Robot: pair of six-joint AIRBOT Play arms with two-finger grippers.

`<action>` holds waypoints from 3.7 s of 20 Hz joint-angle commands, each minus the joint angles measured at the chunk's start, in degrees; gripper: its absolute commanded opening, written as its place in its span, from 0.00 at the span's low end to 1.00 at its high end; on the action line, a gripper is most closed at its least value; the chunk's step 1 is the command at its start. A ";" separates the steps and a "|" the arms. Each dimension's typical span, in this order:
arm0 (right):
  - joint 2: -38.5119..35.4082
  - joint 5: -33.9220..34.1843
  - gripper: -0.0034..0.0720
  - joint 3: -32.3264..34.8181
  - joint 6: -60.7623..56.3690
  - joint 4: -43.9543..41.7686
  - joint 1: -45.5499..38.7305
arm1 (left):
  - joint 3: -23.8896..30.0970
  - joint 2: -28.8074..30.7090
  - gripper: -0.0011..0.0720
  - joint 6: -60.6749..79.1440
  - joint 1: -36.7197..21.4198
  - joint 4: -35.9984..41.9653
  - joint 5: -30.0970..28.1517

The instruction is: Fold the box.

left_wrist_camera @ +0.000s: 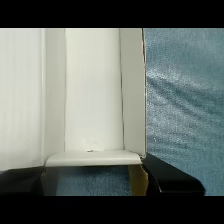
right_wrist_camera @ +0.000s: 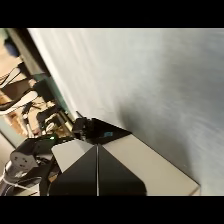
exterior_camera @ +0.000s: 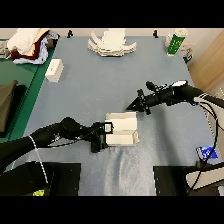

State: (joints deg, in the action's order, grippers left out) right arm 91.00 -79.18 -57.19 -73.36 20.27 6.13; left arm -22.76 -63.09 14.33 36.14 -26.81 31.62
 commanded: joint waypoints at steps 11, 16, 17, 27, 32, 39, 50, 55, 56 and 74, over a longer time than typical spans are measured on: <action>-18.71 6.71 0.04 7.08 18.73 18.49 18.73 | -0.04 0.07 0.67 0.00 -0.04 0.00 -0.02; -33.83 33.88 0.04 18.88 27.30 26.75 32.24 | -0.04 0.07 0.67 0.00 -0.04 0.00 -0.02; -36.04 38.97 0.04 20.74 28.55 29.22 34.45 | -0.04 0.07 0.67 0.00 -0.04 0.00 -0.02; -42.97 51.32 0.51 28.33 38.66 44.65 48.30 | -0.04 0.07 0.67 0.00 -0.04 0.02 -0.04; -44.09 48.96 0.67 28.35 42.56 44.68 48.30 | -0.04 0.07 0.67 0.00 -0.04 0.00 -0.02; -39.52 48.92 0.67 28.35 45.42 46.66 48.28 | -0.04 0.07 0.67 0.00 -0.04 0.00 -0.02; -43.43 52.30 0.67 28.22 45.33 52.68 48.11 | -0.04 0.07 0.67 0.00 -0.04 0.00 -0.02; -43.17 55.25 0.67 28.20 45.20 54.40 48.13 | -0.04 0.07 0.67 0.00 -0.04 0.00 -0.02; -43.17 55.25 0.67 28.20 44.92 54.40 48.13 | -0.04 0.07 0.67 0.00 -0.04 0.00 -0.02; -42.42 48.39 0.51 28.35 44.81 46.36 49.31 | -0.04 0.07 0.67 0.00 -0.04 0.00 -0.02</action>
State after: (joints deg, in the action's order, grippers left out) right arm 50.15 -30.11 -28.82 -28.49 67.31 55.27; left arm -22.76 -63.09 14.37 36.14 -26.83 31.62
